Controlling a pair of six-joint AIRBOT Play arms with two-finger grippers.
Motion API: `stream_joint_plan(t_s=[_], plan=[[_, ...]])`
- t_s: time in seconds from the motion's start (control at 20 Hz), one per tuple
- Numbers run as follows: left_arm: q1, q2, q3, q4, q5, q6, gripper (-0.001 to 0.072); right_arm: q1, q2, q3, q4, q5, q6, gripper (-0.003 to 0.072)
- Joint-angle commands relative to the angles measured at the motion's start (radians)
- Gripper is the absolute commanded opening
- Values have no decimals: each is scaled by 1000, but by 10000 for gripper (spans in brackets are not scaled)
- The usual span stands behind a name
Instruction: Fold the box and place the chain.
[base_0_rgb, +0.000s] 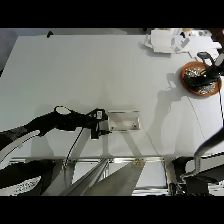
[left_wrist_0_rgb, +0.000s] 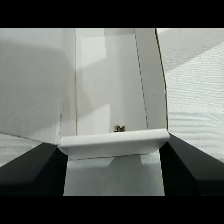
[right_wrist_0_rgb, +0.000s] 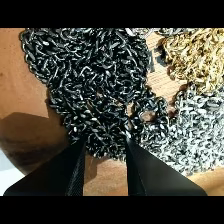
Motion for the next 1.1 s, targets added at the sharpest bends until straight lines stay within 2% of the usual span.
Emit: stream_joint_plan(t_s=[0.0, 0.15, 0.2, 0.3, 0.35, 0.55, 0.8, 0.9, 1.05], plan=[[0, 0, 1, 0, 0, 0, 109, -1, -17, 0, 5, 11, -31, 238], [0, 0, 1, 0, 0, 0, 109, 0, -24, 0, 21, 24, -56, 236], [0, 0, 1, 0, 0, 0, 109, -1, -24, 0, 18, 23, -56, 205], [0, 0, 1, 0, 0, 0, 109, -1, -24, 0, 8, 11, -56, 35], [0, 0, 1, 0, 0, 0, 109, 0, -24, 0, 8, 10, -55, 14], [0, 0, 1, 0, 0, 0, 109, 0, 33, 1, 8, 58, -51, 13], [0, 0, 1, 0, 0, 0, 109, 0, 251, 0, 28, 178, -13, 13], [0, 0, 1, 0, 0, 0, 109, 0, 341, 0, 82, 216, -9, 13], [0, 0, 1, 0, 0, 0, 109, 0, 454, 0, 245, 226, 9, 14]])
